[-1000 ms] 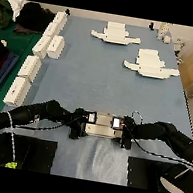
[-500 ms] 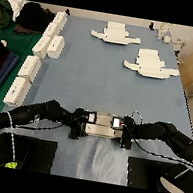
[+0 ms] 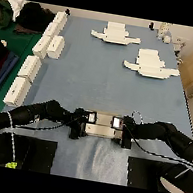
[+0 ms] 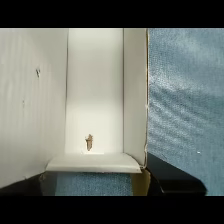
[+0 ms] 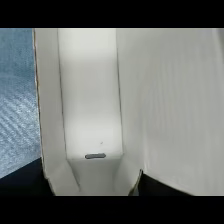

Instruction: Fold the box.

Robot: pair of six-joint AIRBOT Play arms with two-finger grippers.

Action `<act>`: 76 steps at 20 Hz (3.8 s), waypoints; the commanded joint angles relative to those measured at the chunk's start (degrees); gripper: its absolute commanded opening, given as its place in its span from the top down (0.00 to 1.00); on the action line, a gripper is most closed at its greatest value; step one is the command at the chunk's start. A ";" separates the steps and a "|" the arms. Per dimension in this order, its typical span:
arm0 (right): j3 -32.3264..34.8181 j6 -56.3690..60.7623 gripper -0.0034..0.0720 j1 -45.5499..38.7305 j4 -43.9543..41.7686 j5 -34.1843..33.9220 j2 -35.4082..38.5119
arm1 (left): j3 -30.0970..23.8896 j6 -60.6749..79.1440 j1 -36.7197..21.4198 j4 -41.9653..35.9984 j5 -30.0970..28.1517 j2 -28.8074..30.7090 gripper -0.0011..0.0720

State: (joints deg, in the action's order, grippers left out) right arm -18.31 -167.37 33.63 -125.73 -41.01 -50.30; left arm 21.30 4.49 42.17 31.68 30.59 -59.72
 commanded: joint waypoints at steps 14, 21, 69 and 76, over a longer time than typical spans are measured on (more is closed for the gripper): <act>-16.33 80.46 0.28 0.02 21.40 -34.32 13.07 | 0.02 0.02 -0.04 0.00 -0.02 0.04 0.17; -14.56 80.94 0.51 -2.34 -2.64 3.85 -2.34 | 0.02 0.02 -0.04 0.00 -0.04 0.04 0.17; -14.78 79.93 0.57 -1.03 -1.81 2.75 -8.74 | 0.00 0.17 0.00 -0.20 -2.56 0.04 0.63; -16.02 79.93 0.57 -1.03 1.88 -3.30 4.09 | 0.00 0.17 0.00 -0.20 -2.56 0.04 0.63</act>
State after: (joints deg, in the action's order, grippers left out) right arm -33.98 -87.42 32.60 -125.86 -40.69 -51.13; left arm 21.26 4.67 42.22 31.42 27.66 -59.70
